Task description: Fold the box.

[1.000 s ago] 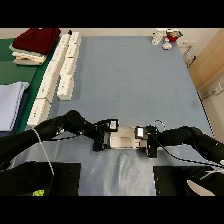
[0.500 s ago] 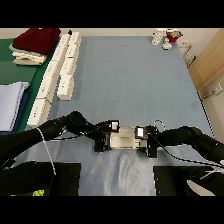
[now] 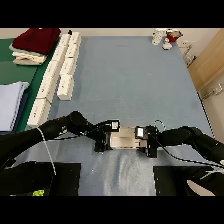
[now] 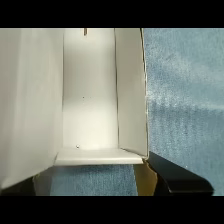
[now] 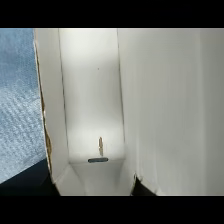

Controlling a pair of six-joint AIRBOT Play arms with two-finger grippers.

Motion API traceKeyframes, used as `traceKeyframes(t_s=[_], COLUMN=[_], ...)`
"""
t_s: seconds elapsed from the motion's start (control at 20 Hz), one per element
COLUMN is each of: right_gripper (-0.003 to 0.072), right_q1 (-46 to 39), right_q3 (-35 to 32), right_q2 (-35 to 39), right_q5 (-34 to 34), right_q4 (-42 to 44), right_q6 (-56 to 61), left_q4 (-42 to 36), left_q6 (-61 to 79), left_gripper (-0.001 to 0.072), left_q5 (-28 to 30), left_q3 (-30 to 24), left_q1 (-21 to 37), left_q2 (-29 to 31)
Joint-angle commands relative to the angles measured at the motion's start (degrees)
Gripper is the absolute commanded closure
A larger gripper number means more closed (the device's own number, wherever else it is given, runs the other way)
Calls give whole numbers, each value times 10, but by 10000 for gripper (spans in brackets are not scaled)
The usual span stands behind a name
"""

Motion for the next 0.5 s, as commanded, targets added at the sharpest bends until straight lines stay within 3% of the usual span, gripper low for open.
traceKeyframes(t_s=[0.0,0.4,0.45], right_gripper=[177,177,177], right_q1=[0,0,0], right_q3=[0,0,0], right_q2=[0,0,0], right_q5=[0,0,0], right_q4=[0,0,0], right_q6=[0,0,0], left_q4=[0,0,0], left_q6=[0,0,0], left_gripper=[15,18,205], left_q5=[1,1,-2], left_q3=[0,0,0], left_q1=[0,0,0], left_q2=[-5,-13,-13])
